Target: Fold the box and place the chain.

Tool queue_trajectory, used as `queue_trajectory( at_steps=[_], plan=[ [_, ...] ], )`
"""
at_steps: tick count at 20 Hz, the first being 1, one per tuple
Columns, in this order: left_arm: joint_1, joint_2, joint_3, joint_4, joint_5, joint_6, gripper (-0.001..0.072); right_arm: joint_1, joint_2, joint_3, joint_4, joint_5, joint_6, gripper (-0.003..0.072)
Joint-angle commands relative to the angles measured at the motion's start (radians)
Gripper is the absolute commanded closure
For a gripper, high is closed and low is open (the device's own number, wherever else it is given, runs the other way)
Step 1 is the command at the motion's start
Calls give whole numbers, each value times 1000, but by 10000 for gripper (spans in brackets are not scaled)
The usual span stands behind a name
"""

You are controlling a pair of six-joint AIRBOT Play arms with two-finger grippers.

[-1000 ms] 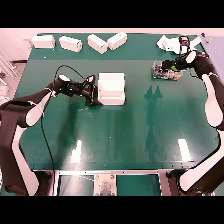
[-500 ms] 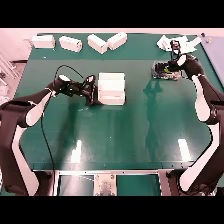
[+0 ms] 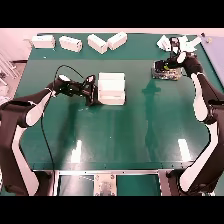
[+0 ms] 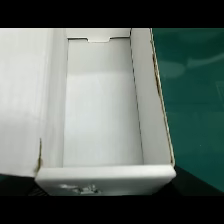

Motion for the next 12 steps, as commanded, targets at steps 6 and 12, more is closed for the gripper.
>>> queue_trajectory(
  at_steps=[6,12],
  plan=[
    [0,0,1,0,0,0,239,87,247,42,-192,172,1,683],
    [0,0,1,0,0,0,239,248,550,42,-352,293,0,683]
  ],
)
